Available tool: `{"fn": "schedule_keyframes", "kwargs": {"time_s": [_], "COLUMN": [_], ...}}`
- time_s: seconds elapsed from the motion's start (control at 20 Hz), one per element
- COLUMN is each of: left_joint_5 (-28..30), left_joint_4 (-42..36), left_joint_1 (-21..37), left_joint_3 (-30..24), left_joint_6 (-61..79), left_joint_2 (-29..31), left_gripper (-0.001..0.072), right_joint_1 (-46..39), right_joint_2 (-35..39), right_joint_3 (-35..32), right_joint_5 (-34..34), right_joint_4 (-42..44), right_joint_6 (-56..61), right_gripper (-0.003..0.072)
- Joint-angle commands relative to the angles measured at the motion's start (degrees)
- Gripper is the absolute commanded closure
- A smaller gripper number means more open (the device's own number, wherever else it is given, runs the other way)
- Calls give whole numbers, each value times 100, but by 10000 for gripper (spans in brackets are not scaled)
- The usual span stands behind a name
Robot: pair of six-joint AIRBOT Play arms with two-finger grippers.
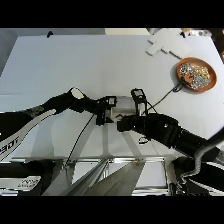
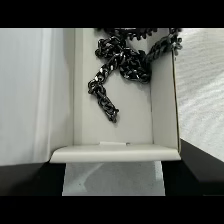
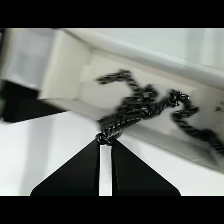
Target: Fold the box and place the chain.
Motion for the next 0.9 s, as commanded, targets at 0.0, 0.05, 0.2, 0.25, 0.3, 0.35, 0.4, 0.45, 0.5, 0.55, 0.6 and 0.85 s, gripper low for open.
{"fn": "schedule_keyframes", "kwargs": {"time_s": [0.0, 0.05, 0.2, 0.25, 0.3, 0.35, 0.4, 0.45, 0.5, 0.55, 0.6, 0.85], "left_joint_5": [9, 9, 7, 9, 7, 11, 7, 9, 9, 9, 9, 7], "left_joint_4": [-7, -7, -7, -7, -7, -7, -7, -7, -7, -7, -7, -7], "left_joint_1": [2, 2, 2, 2, 2, 2, 2, 2, 2, 2, 2, 2], "left_joint_3": [2, 2, 2, 2, 2, 2, 2, 2, 2, 2, 2, 0], "left_joint_6": [-17, -17, -17, -17, -17, -17, -17, -17, -17, -17, -17, -17], "left_joint_2": [2, 2, 2, 2, 2, 2, 2, 2, 2, 2, 2, 2], "left_gripper": [383, 383, 383, 383, 383, 383, 383, 383, 383, 383, 383, 383], "right_joint_1": [127, 127, 127, 116, 63, -13, -136, -267, -417, -553, -691, -925], "right_joint_2": [433, 555, 896, 968, 1027, 1067, 1086, 1088, 1086, 1086, 1086, 1086], "right_joint_3": [2, 2, 13, 13, 13, 13, 13, 13, 13, 13, 13, 13], "right_joint_5": [-249, -382, -610, -608, -610, -645, -743, -835, -896, -918, -916, -815], "right_joint_4": [-111, -181, -417, -446, -450, -452, -452, -452, -437, -435, -435, -319], "right_joint_6": [-20, -20, -20, -20, -20, -20, -20, -20, -20, -20, -20, -374], "right_gripper": [666, 666, 666, 666, 666, 666, 666, 666, 666, 665, 665, 665]}}
